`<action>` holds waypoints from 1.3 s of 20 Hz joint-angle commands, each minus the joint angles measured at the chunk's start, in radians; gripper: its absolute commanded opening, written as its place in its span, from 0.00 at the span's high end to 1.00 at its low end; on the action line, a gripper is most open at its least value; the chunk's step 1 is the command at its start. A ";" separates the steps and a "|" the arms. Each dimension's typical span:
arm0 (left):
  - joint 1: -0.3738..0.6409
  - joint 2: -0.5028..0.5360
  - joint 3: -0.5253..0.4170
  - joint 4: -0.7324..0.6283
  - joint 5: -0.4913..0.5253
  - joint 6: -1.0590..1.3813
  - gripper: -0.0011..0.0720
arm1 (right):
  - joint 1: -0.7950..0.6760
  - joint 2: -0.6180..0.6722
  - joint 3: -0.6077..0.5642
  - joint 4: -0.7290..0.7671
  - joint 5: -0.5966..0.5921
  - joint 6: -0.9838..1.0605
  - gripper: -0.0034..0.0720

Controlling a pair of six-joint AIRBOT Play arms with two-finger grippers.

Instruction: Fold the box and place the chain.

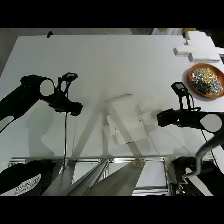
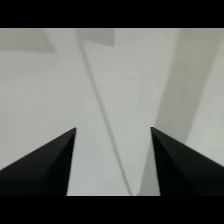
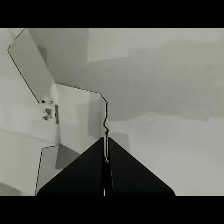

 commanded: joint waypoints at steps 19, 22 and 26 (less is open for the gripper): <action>0.098 -0.336 -0.128 -1.066 0.091 1.186 0.04 | 0.069 0.026 -0.032 0.035 -0.048 0.047 0.93; 0.088 -0.414 -0.128 -1.184 0.087 1.269 0.04 | 0.069 0.026 -0.032 0.035 -0.045 0.047 0.93; 0.046 -0.430 -0.105 -1.228 0.076 1.312 0.12 | 0.069 0.026 -0.032 0.036 -0.042 0.047 0.93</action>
